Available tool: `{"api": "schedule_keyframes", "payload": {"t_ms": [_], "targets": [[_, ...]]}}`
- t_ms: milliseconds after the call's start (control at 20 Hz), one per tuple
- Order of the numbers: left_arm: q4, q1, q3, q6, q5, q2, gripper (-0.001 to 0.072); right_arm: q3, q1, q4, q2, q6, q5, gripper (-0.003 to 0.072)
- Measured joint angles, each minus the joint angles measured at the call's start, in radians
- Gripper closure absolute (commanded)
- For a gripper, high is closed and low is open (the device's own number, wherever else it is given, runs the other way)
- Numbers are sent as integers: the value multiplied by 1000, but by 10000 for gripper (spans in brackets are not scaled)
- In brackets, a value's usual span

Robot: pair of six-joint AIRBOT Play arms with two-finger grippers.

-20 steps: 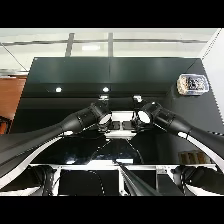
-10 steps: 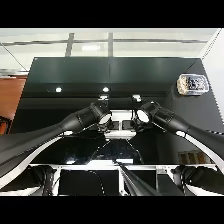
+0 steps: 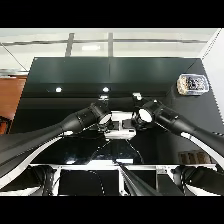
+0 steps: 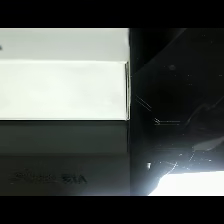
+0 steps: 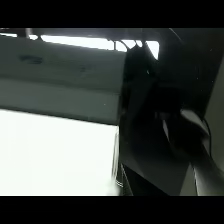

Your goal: Fold the box and place the chain.

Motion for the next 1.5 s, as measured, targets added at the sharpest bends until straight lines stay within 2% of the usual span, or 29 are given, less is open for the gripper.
{"api": "schedule_keyframes", "payload": {"t_ms": [250,350,450,500,550,650,800,950,1000,1050,1250,1350,1500], "targets": [[-1,0,0,0,0,0,682,1,-37,-99,215,-30,63,404],[-1,0,0,0,0,0,682,1,-93,-222,308,-35,104,405],[-1,0,0,-1,1,0,682,-6,-185,-407,368,-36,110,404],[-1,0,0,-1,1,0,682,-14,-245,-481,384,-37,84,294],[-1,0,0,-1,1,0,682,-24,-322,-542,394,-39,27,-34],[-1,0,0,-1,1,0,682,-41,-489,-579,382,-40,-106,-34],[-1,0,0,-2,2,0,682,-19,-706,-463,275,-79,-279,-34],[0,0,0,-2,2,0,683,143,-851,-274,86,-105,-314,-30],[0,0,0,-2,3,0,683,229,-883,-212,8,-104,-277,126],[1,0,0,-2,3,0,682,313,-907,-165,-67,-95,-220,141],[1,0,0,-2,3,0,682,621,-960,-42,-331,3,54,141],[1,0,0,-2,3,0,682,697,-971,-6,-404,51,121,142],[2,0,0,-2,3,0,683,748,-988,45,-468,109,153,141]]}}
